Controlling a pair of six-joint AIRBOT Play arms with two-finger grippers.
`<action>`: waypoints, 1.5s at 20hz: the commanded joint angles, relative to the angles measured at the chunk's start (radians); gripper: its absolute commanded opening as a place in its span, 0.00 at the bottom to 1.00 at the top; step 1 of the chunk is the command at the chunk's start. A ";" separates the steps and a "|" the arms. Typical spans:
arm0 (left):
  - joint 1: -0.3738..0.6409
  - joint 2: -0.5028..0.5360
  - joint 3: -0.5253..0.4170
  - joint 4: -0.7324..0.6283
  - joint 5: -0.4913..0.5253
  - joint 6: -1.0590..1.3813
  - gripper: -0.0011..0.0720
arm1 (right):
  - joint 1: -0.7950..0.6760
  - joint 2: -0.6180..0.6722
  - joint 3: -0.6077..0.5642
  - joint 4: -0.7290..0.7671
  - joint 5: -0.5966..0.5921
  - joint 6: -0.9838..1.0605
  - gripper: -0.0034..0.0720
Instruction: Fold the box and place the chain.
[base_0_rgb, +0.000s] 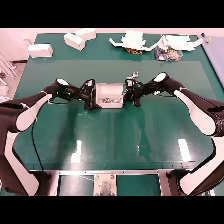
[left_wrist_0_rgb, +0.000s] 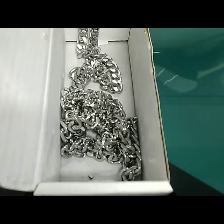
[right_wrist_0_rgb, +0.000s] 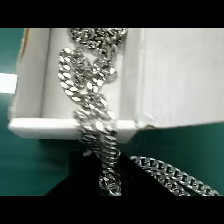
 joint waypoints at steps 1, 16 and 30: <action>0.000 0.000 0.001 0.000 0.000 0.000 0.68 | -0.001 0.000 0.042 -0.045 -0.013 0.090 0.17; 0.000 0.000 0.001 0.000 0.000 0.000 0.69 | 0.010 0.346 0.076 -0.077 0.120 0.322 0.05; 0.000 0.000 0.001 0.000 0.000 0.000 0.69 | 0.250 0.565 0.073 -0.077 -0.029 0.393 0.05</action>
